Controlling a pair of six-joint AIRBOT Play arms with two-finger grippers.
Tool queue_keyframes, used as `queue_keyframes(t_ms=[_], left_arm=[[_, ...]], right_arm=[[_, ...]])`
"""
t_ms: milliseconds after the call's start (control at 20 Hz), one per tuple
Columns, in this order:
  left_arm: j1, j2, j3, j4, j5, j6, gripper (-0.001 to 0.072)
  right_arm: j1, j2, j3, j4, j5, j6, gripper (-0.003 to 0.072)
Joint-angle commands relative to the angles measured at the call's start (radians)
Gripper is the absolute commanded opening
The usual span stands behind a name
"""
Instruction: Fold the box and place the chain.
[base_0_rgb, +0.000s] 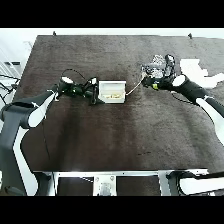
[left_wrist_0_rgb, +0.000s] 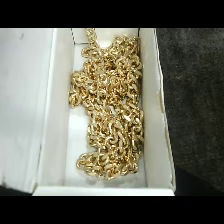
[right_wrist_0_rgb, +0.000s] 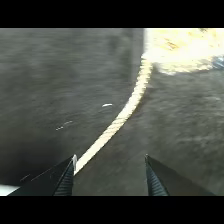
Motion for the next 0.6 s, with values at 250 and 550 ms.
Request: queue_keyframes(t_ms=[250, 550], left_arm=[[0.000, 0.000, 0.000, 0.000, 0.008, 0.001, 0.0279], [0.000, 0.000, 0.000, 0.000, 0.008, 0.000, 0.0279]], right_arm=[[-0.009, -0.325, 0.293, 0.131, 0.022, -0.011, 0.0521], [-0.021, -0.329, 0.289, 0.108, 0.023, -0.016, 0.0218]])
